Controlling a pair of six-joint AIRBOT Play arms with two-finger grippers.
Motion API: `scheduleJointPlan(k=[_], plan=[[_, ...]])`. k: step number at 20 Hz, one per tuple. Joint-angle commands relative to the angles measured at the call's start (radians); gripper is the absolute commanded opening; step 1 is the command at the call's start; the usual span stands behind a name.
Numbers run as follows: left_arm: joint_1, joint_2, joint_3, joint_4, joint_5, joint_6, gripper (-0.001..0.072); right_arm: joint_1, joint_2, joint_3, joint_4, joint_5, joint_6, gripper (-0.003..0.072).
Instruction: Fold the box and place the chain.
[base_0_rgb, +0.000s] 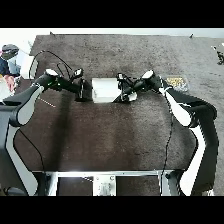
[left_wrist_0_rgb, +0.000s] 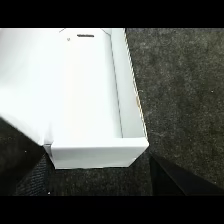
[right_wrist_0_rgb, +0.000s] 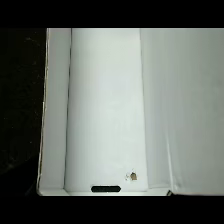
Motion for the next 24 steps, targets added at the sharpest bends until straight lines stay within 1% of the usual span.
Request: scheduleJointPlan(k=[1, 5, 10, 13, 15, 20, 24], plan=[[-0.003, 0.0, 0.0, -0.006, -0.003, 0.009, 0.072, 0.001, -0.001, 0.0, 0.0, 0.0, 0.0, 0.0342], [-0.004, -0.02, 0.0, -0.039, -0.022, 0.01, 0.072, 0.001, -0.001, 0.0, 0.0, 0.0, 0.0, 0.0341], [-0.029, -0.048, 0.0, -0.047, 0.018, 0.01, 0.072, 0.001, -0.001, 0.0, 0.0, 0.0, 0.0, 0.0342], [-0.039, -0.05, 0.0, -0.031, 0.08, 0.01, 0.072, 0.001, -0.001, 0.0, 0.0, 0.0, 0.0, 0.0341], [-0.039, -0.05, 0.0, -0.031, 0.1, 0.01, 0.072, 0.001, -0.001, 0.0, 0.0, 0.0, 0.0, 0.0341], [-0.039, -0.051, 0.0, -0.068, 0.104, 0.014, 0.072, 0.001, -0.001, 0.0, 0.0, 0.0, 0.0, 0.0342], [-0.039, -0.082, 0.0, -0.085, 0.09, 0.063, 0.072, 0.001, -0.001, 0.0, 0.0, 0.0, 0.0, 0.0342]])
